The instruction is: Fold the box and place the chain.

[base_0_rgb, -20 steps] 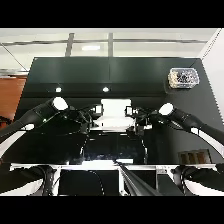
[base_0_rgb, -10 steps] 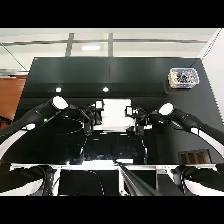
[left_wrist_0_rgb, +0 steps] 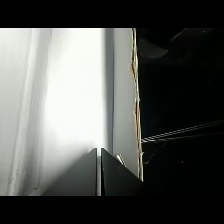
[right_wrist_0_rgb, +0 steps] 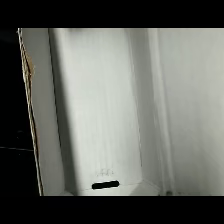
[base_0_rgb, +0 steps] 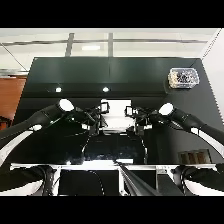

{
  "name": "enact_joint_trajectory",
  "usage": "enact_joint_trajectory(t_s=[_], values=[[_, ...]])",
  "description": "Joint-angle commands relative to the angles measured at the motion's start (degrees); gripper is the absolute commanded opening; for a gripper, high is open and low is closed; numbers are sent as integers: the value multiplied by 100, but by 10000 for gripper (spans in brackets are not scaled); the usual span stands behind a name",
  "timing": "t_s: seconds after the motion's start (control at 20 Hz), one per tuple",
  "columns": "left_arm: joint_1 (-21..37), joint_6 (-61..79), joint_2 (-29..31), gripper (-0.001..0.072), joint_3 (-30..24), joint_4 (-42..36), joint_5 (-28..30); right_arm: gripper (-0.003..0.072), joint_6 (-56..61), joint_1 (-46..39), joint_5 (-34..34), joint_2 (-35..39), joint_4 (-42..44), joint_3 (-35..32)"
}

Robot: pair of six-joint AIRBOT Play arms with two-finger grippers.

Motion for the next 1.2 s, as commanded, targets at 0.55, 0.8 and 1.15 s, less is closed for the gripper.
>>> enact_joint_trajectory(t_s=[0.55,0.8,1.15], values=[[640,-1047,1084,25,243,1606,-404,460,7,4,2,0,7,-4],[1484,-2345,1475,25,240,1886,-1141,460,7,4,0,0,9,-4],[881,-1154,433,25,229,1585,-813,460,7,4,0,0,7,-4]])
